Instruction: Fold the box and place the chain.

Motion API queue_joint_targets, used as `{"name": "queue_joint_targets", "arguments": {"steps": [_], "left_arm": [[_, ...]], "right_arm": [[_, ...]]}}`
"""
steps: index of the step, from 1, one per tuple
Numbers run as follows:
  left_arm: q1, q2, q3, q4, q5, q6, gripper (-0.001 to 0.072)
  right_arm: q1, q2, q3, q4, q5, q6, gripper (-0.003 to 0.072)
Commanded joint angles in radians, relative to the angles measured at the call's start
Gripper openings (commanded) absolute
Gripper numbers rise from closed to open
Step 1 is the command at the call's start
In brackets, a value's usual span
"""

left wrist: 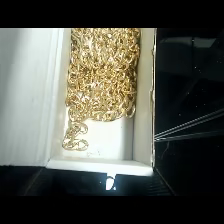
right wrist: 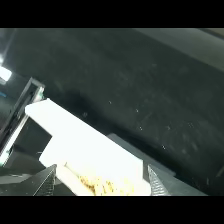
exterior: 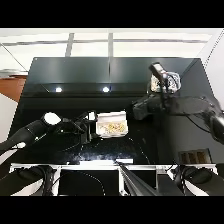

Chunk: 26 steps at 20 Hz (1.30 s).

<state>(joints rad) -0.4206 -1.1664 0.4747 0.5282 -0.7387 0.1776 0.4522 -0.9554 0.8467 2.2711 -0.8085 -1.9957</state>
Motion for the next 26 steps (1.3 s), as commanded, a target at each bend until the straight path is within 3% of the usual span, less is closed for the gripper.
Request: {"name": "queue_joint_targets", "arguments": {"steps": [1, 3, 6, 12, 20, 21, 22, 26], "left_arm": [[0.008, 0.0, 0.002, 0.051, -0.042, 0.009, 0.0482], [0.008, 0.0, 0.006, 0.079, -0.058, 0.009, 0.0482], [0.008, 0.0, 0.018, 0.104, -0.09, 0.01, 0.0482], [0.008, 0.0, 0.018, 0.104, -0.084, 0.009, 0.0482], [0.008, 0.0, 0.018, 0.104, -0.081, 0.009, 0.0483], [0.008, 0.0, 0.018, 0.104, -0.082, 0.009, 0.0482], [0.008, 0.0, 0.018, 0.104, -0.082, 0.009, 0.0483], [0.008, 0.0, 0.018, 0.104, -0.082, 0.008, 0.0482]], "right_arm": [[0.055, -0.163, 0.108, -0.046, 0.055, -0.037, 0.0695], [0.054, -0.232, 0.127, -0.087, 0.055, -0.087, 0.0696], [0.066, -0.26, 0.127, -0.072, -0.093, -0.292, 0.0696], [0.085, -0.26, 0.125, -0.077, -0.259, -0.402, 0.0695], [0.149, -0.29, 0.113, -0.084, -0.266, -0.527, 0.0689], [0.153, -0.29, 0.113, -0.084, -0.269, -0.529, 0.052], [0.155, -0.29, 0.113, -0.083, -0.27, -0.529, 0.0468], [0.161, -0.289, 0.113, -0.082, -0.269, -0.529, 0.0465]]}}
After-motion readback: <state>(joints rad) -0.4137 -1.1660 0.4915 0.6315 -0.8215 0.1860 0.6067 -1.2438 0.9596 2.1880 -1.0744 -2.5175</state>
